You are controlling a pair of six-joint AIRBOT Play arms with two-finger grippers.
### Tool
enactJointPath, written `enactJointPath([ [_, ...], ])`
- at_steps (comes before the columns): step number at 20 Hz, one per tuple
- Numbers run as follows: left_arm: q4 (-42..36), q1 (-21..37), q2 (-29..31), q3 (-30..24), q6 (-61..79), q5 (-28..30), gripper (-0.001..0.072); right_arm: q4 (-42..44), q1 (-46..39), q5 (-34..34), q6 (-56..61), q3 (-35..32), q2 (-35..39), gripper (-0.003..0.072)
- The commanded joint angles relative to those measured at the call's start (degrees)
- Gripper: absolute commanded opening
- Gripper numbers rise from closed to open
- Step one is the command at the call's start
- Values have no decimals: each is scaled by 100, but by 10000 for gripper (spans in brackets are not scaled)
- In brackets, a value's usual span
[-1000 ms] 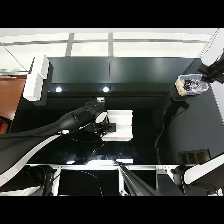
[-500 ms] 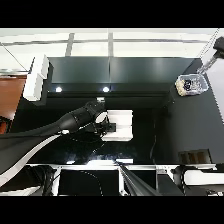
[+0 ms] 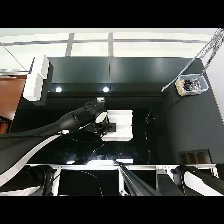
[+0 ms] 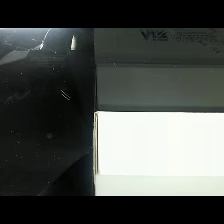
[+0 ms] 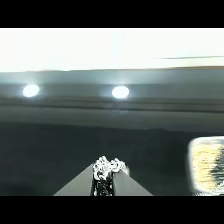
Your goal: Fold the box and place the chain.
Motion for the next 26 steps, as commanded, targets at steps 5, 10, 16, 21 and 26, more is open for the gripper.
enactJointPath([
  [5,0,4,-2,2,9,9,29,981,693,638,-315,-852,800,16],
  [10,0,4,-2,2,9,9,29,1445,1270,1303,-662,-1399,828,16],
  [16,0,4,-2,2,9,9,29,1878,2000,1099,-824,-2033,828,16],
  [21,0,4,-2,2,9,9,29,2135,2487,1056,-866,-2253,828,16],
  [26,0,4,-2,2,9,9,29,2295,2498,970,-885,-2253,828,17],
])
